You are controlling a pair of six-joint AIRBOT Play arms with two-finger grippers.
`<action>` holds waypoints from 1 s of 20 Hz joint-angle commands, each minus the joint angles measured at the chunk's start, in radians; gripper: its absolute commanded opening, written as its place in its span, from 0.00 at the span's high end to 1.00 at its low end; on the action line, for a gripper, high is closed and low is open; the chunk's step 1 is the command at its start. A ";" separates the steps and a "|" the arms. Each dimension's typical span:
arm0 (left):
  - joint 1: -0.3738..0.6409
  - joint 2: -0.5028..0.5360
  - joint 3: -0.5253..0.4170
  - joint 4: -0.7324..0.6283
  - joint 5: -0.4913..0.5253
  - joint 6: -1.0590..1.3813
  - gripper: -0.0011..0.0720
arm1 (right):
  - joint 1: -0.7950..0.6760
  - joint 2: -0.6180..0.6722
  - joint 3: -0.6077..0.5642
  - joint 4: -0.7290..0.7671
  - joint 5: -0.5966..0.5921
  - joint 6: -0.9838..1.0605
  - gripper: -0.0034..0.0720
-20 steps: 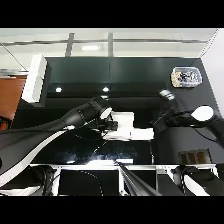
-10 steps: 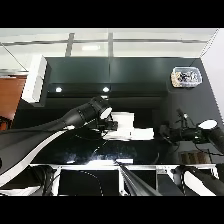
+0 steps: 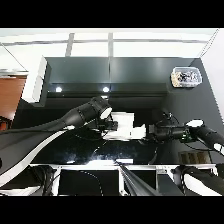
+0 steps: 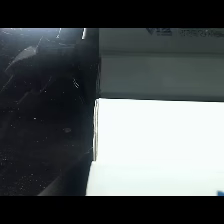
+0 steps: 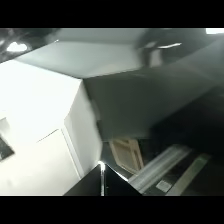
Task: Fold the box and place the chain.
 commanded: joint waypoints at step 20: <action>0.001 0.000 0.001 0.000 -0.004 0.004 0.95 | 0.500 -0.005 0.398 -0.679 -0.182 0.795 0.13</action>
